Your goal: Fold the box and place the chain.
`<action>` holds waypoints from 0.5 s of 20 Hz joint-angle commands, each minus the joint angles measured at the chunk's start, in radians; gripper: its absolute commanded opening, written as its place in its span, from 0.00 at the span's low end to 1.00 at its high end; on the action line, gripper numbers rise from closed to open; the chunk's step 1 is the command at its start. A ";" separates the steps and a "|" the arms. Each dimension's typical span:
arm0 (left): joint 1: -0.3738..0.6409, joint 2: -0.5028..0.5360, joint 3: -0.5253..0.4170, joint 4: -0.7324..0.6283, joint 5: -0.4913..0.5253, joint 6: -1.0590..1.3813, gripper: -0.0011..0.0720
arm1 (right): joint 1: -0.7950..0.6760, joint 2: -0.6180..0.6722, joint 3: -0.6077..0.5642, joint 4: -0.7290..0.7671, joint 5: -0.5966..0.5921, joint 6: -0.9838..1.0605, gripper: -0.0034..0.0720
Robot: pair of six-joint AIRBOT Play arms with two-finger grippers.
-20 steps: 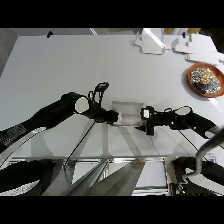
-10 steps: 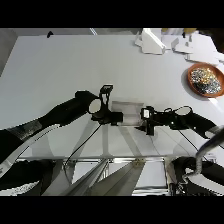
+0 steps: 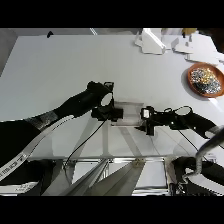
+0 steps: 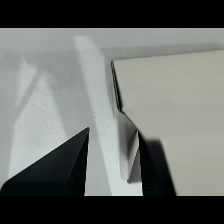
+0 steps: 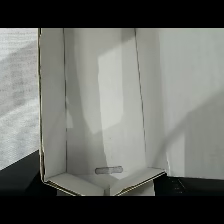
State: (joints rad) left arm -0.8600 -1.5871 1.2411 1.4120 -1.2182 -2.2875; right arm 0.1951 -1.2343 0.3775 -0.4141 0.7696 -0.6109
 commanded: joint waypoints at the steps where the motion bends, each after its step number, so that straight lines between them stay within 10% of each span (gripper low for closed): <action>1: -0.008 -0.050 0.013 0.009 -0.008 -0.043 0.48 | 0.000 0.000 0.001 0.000 0.000 0.000 0.39; 10: -0.026 -0.082 0.019 0.003 0.085 -0.066 0.37 | 0.000 0.000 0.001 0.000 0.000 0.000 0.39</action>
